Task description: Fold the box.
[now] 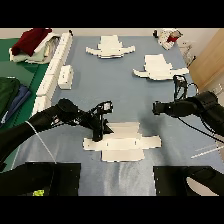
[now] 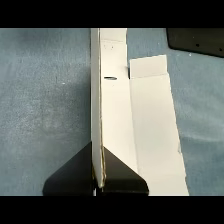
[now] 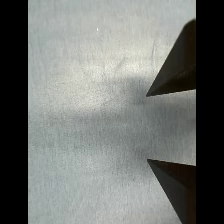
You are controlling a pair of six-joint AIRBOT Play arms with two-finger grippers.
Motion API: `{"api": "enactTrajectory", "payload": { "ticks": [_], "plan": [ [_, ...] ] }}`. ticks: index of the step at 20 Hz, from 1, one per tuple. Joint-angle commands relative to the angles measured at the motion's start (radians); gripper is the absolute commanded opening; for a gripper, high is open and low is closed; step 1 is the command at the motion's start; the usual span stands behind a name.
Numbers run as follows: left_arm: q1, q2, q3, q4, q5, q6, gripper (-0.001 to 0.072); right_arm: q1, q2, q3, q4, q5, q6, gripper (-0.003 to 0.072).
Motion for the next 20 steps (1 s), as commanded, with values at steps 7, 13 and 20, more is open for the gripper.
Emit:
{"api": "enactTrajectory", "payload": {
  "ticks": [7,13,20],
  "plan": [
    [-0.066,0.127,-0.052,-0.042,0.125,0.126,0.001,0.0,-0.001,0.001,0.004,-0.002,0.0,0.0587],
    [-0.151,0.198,-0.13,-0.043,0.334,0.164,0.001,0.0,-0.001,0.001,0.006,0.0,0.0,0.0587],
    [-0.194,0.202,-0.171,-0.047,0.339,0.185,0.0012,0.0,-0.001,0.001,0.006,0.0,0.0,0.0587]
  ]
}}
